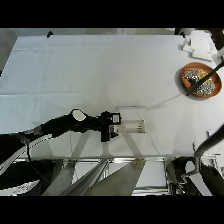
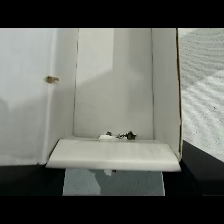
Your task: Fold the box and place the chain.
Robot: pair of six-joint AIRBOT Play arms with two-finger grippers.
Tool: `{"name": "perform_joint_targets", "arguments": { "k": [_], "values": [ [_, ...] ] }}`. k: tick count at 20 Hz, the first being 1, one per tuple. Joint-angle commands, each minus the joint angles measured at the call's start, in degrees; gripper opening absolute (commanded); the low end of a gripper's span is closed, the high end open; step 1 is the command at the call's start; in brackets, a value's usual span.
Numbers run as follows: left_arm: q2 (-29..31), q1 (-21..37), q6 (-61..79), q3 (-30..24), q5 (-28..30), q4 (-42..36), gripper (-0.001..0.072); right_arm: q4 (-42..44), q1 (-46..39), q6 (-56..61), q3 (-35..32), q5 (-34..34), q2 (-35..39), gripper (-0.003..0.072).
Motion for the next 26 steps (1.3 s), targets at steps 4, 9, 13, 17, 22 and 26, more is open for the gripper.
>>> {"name": "perform_joint_targets", "arguments": {
  "k": [4, 9, 13, 17, 22, 26],
  "values": [
    [0.0, 0.0, 0.0, 0.0, 0.0, 0.0, 0.0315, 4.5, 4.0, -7.6, 0.0, 15.0, 7.5, 0.0016],
    [0.0, 0.0, 0.0, 0.0, 0.0, 0.0, 0.0315, 14.3, 10.9, -9.9, 0.0, 20.0, 8.6, 0.0016],
    [0.0, 0.0, 0.0, 0.0, 0.0, 0.0, 0.0315, 19.3, 16.1, -9.9, 0.0, 19.5, 8.9, 0.0016],
    [0.0, 0.0, 0.0, 0.0, 0.0, 0.0, 0.0315, 19.6, 22.4, -9.9, -4.1, 17.8, 8.9, 0.0016],
    [0.0, 0.0, 0.0, 0.0, 0.0, 0.0, 0.0315, 19.5, 31.1, -11.8, -19.6, 5.1, 9.0, 0.0016],
    [0.1, 0.0, 0.0, 0.0, 0.0, 0.0, 0.0315, 18.1, 37.3, -11.8, -28.0, -5.9, 9.0, 0.0016]
  ]
}}
